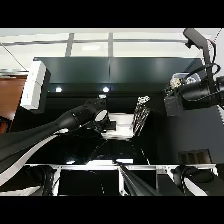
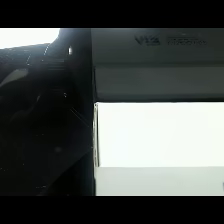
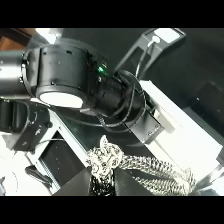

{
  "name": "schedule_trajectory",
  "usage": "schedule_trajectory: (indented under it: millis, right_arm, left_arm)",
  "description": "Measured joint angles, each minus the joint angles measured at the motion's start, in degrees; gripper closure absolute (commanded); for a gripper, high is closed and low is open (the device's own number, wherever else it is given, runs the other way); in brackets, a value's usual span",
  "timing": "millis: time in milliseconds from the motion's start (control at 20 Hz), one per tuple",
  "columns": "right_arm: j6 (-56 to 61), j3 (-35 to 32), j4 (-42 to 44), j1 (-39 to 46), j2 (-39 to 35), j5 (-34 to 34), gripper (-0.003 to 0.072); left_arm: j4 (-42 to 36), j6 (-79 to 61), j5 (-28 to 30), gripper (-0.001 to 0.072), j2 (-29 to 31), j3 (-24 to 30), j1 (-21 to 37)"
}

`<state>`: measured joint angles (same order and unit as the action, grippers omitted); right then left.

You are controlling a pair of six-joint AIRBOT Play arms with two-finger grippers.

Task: Fold the box and place the chain.

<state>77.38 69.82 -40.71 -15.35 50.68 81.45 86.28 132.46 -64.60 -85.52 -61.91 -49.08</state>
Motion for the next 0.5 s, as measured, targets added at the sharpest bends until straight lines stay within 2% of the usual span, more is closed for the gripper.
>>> schedule_trajectory:
  millis: [200,500]
  right_arm:
    - [1.11,-2.29,0.20,-2.32,0.50,-3.67,0.0679]
    - [2.67,-9.79,-1.62,-3.58,0.68,-6.91,0.0679]
  left_arm:
    - [0.00,0.00,0.00,0.0682,0.00,0.00,0.00]
    - [0.00,0.00,0.00,0.0682,0.00,0.00,0.00]
